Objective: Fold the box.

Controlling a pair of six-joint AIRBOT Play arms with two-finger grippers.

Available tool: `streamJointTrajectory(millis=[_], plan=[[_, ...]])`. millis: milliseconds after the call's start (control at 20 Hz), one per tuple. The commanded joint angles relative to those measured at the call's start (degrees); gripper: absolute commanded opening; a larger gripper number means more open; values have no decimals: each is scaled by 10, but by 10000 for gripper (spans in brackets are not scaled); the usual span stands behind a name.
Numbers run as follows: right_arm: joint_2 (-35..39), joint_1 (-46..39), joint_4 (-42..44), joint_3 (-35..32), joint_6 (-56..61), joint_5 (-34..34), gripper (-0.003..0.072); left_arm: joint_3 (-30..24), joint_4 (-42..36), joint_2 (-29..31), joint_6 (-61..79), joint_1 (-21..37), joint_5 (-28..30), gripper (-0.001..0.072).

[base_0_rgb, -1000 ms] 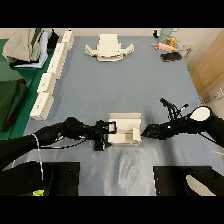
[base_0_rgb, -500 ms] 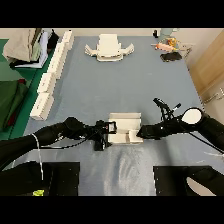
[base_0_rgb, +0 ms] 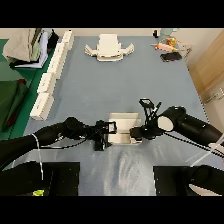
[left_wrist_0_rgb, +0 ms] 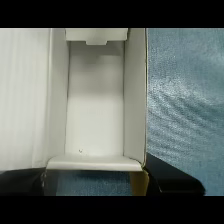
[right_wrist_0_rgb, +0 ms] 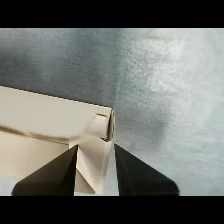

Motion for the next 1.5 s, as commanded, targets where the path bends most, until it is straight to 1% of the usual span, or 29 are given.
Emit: streamJointTrajectory(millis=[0,250,500,550,600,650,700,750,950,1000,1100,1150,1450], plan=[[-52,57,-88,49,126,57,345,0,0,0,0,0,0,511],[-113,81,-96,88,198,77,346,0,0,0,0,0,0,511],[-147,81,-112,90,244,96,344,0,0,0,0,0,0,511],[-147,81,-124,90,253,96,313,0,0,0,0,0,0,511],[-147,81,-134,90,253,96,223,0,0,0,0,0,0,511],[-147,81,-141,90,253,97,160,0,0,0,0,0,0,511],[-147,81,-143,90,253,100,51,0,0,0,0,0,0,511],[-147,81,-143,90,253,101,6,0,0,0,0,0,0,511],[-147,81,-146,90,252,102,5,0,0,0,0,0,0,511],[-147,81,-142,91,250,104,29,0,0,0,0,0,0,511],[-145,81,-129,95,235,112,382,0,0,0,0,0,0,511],[-139,81,-123,95,230,112,428,0,0,0,0,0,0,511],[-96,81,-103,95,231,113,430,0,0,0,0,0,0,511]])
